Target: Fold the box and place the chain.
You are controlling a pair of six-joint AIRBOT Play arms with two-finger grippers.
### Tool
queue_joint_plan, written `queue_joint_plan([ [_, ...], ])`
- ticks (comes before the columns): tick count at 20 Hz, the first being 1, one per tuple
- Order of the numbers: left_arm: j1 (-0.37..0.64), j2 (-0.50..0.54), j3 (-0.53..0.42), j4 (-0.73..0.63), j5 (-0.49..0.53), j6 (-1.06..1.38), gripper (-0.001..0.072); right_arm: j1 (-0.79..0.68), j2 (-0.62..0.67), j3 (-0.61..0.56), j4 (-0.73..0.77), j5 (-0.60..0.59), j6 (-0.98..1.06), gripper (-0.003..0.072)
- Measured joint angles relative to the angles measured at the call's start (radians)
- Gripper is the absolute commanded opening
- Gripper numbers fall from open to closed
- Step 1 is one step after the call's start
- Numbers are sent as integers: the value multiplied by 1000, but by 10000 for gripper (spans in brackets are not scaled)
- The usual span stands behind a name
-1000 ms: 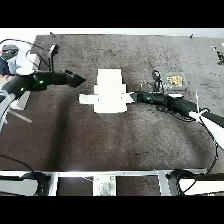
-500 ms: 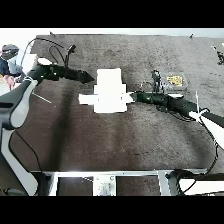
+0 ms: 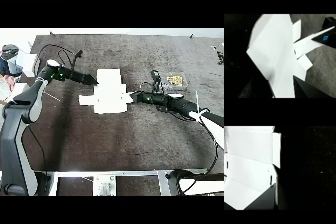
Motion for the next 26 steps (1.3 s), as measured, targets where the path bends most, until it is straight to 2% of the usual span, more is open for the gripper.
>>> queue_joint_plan([
  [4, -26, -30, 14, 7, -16, 10, 535, 0, 0, 0, -3, 3, -6, 9],
  [5, -33, -34, 16, 10, -17, 16, 470, 0, 0, 0, -4, 3, -7, 9],
  [7, -39, -36, 18, 9, -18, 26, 449, 0, 0, 0, -6, 3, -8, 9],
  [8, -40, -38, 19, 10, -23, 29, 347, 0, 0, 0, -7, 3, -9, 9],
  [12, -52, -41, 19, 16, -61, 59, 343, 0, 0, 0, -14, 4, -10, 9],
  [13, -52, -42, 19, 19, -72, 66, 206, 0, 0, 0, -15, 4, -10, 9],
  [14, -53, -42, 19, 23, -79, 72, 163, 0, 0, 0, -17, 5, -10, 9],
  [15, -54, -43, 19, 27, -84, 77, 64, 0, 0, 0, -18, 5, -10, 9],
  [16, -56, -44, 19, 31, -90, 80, 13, 0, 0, 0, -19, 4, -10, 10],
  [17, -56, -44, 19, 30, -100, 91, 13, 0, 0, 0, -21, 3, -10, 11],
  [18, -56, -42, 20, 30, -108, 97, 12, 0, 0, 0, -21, 3, -10, 98],
  [19, -58, -43, 20, 34, -107, 102, 11, 0, 1, 0, -21, 2, -10, 341],
  [20, -58, -43, 19, 42, -110, 116, 11, -2, 3, 0, -23, 2, -10, 389],
  [26, -58, -36, 28, 38, -136, 355, 11, -83, 89, 0, -21, 3, -9, 389],
])
